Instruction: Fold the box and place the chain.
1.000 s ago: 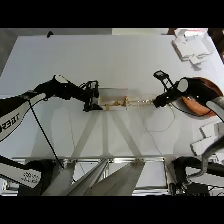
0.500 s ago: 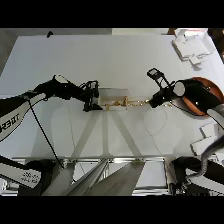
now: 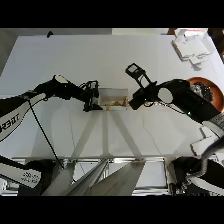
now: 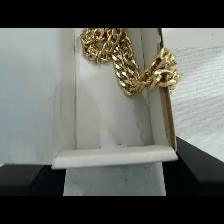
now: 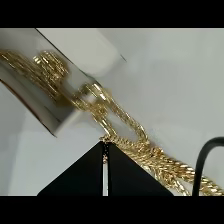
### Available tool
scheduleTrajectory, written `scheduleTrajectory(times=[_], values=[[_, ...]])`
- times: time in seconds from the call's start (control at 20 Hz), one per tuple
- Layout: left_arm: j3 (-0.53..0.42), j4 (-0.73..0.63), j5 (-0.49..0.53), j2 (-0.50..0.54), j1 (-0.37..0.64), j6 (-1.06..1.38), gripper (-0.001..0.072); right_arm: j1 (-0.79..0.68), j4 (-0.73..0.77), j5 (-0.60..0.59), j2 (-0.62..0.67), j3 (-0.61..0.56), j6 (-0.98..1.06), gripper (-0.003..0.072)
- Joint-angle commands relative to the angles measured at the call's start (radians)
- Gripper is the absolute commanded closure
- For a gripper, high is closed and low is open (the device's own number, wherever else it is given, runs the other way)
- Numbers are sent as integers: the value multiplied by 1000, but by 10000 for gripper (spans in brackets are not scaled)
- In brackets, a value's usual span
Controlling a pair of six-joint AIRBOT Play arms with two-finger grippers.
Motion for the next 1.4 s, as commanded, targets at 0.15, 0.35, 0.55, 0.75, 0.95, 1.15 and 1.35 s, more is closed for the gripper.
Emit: scheduleTrajectory(times=[0.15, 0.35, 0.55, 0.75, 0.95, 1.15, 1.35], values=[[1, 0, 0, 1, -1, 0, 432, 136, 4, -15, -82, 179, 64, 677], [1, 0, 0, 1, -1, 0, 432, 202, 5, -18, -189, 291, 64, 677], [1, 0, 0, 1, -1, 0, 432, 241, 5, -20, -283, 383, 64, 677], [1, 0, 0, 1, -1, 0, 432, 239, 0, 8, -298, 391, 63, 564], [1, 0, 0, 1, -1, 0, 432, 192, 0, 107, -259, 391, 14, 416], [1, 0, 0, 1, -1, 0, 432, 80, 33, 226, -148, 374, -137, 385], [1, 0, 0, 1, -1, 0, 432, -85, 58, 274, -98, 295, -312, 348]])
